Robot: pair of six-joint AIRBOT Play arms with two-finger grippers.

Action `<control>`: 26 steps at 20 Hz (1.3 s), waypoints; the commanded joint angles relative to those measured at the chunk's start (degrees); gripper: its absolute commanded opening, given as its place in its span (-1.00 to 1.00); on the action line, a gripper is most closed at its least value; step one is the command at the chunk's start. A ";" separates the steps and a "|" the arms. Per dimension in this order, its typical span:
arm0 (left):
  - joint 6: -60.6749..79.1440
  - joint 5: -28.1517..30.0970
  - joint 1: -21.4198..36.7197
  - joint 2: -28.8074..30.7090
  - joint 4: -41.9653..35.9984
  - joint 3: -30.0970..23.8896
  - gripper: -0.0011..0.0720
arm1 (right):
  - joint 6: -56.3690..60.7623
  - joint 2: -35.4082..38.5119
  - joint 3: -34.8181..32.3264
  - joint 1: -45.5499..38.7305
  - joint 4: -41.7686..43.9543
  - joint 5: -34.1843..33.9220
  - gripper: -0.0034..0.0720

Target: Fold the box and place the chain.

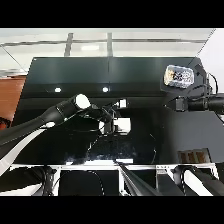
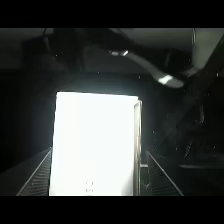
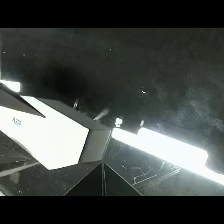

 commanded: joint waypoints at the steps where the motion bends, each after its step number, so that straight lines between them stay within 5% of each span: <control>1: 1.62 -0.37 -1.05 -0.04 3.80 0.04 0.95 | 0.00 0.02 -0.04 -0.04 0.00 0.00 -0.88; 11: 0.68 5.51 -4.66 -2.08 7.32 0.07 0.89 | 0.02 0.02 -0.04 -0.04 0.02 0.00 -0.88; 13: -1.36 3.65 -4.61 -1.27 9.03 1.25 0.43 | 0.02 0.02 -0.04 -0.04 0.02 -0.04 -0.88; 15: -16.46 2.78 -4.24 -0.15 18.60 4.55 -0.10 | 0.04 0.02 -0.04 -0.04 0.02 -0.15 -0.88; 17: -34.12 1.81 -1.97 1.07 33.20 8.59 -0.10 | 0.04 0.02 -0.04 -0.04 0.04 -0.31 -0.88; 20: -47.47 -1.03 6.86 1.92 47.10 13.27 -0.19 | 1.53 0.02 -0.04 -0.04 0.28 -1.27 -0.88; 26: -60.08 0.42 37.70 0.11 46.27 16.65 -0.19 | 2.01 0.02 -0.04 1.33 2.19 -5.20 -0.88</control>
